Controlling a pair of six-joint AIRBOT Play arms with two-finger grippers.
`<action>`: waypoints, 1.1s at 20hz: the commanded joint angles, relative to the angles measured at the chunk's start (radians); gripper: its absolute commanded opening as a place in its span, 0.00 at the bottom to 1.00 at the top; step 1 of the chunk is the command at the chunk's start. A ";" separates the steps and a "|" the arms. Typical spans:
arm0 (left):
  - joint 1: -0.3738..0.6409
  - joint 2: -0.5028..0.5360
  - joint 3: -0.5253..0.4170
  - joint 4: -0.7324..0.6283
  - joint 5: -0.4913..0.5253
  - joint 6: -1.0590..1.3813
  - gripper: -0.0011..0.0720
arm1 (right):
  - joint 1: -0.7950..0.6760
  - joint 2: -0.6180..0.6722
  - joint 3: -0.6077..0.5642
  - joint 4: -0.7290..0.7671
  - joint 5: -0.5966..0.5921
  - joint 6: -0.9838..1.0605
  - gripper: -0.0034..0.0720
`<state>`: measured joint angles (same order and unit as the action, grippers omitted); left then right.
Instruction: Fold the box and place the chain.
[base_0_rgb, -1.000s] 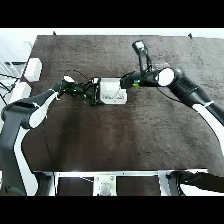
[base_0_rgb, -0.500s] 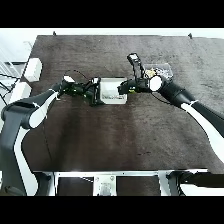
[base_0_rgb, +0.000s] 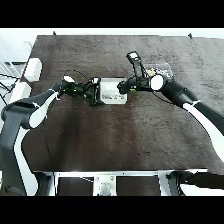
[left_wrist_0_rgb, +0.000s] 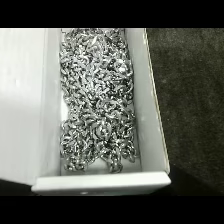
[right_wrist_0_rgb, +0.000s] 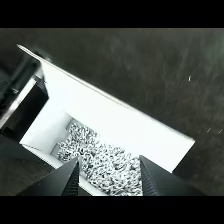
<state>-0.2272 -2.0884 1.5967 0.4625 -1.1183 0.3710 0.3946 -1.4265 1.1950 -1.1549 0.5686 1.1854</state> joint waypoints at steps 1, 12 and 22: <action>-0.001 0.000 0.000 0.000 0.000 0.000 0.59 | -0.007 0.090 0.001 -0.092 -0.002 -0.072 0.63; -0.001 0.000 0.000 0.000 0.000 0.000 0.59 | -0.260 0.116 0.006 0.433 0.009 -0.629 0.58; -0.001 0.000 0.000 0.000 0.000 0.000 0.59 | -0.352 -0.254 0.274 0.623 0.351 -0.936 0.54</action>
